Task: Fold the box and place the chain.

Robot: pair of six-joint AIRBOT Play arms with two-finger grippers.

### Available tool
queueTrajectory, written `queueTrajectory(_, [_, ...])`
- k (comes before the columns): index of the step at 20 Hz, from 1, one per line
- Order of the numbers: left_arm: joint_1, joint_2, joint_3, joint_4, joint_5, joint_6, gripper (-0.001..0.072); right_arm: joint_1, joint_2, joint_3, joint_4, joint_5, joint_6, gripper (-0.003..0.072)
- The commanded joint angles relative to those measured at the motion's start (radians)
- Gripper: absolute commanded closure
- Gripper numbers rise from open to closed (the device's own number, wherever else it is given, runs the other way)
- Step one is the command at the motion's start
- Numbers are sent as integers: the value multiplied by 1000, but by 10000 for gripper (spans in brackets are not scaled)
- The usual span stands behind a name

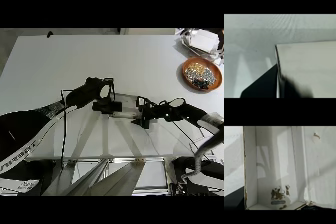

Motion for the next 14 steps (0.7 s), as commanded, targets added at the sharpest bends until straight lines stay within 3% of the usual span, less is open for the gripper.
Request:
queueTrajectory(1, [-2,3,2,-6,-2,-8,472,0,0,0,3,-1,2,286])
queueTrajectory(2, [-2,3,2,-6,-1,-8,407,0,0,0,3,-1,2,286])
queueTrajectory(4, [-2,3,2,-7,-1,-8,422,0,0,0,3,-1,2,286])
queueTrajectory(5, [-2,3,2,-7,-1,-8,487,0,0,0,3,-2,2,286])
queueTrajectory(7, [-2,4,2,-7,-1,-8,706,0,0,0,3,-1,2,286])
queueTrajectory(10, [-1,6,3,-8,-6,-8,702,0,0,0,3,-1,2,286])
queueTrajectory(11, [-1,7,2,-8,-10,-7,678,0,0,0,3,-1,2,286])
queueTrajectory(12, [0,10,2,-7,-14,-6,603,0,0,0,3,-1,2,286])
queueTrajectory(14, [3,25,2,-3,-20,15,304,0,0,0,3,-1,2,286])
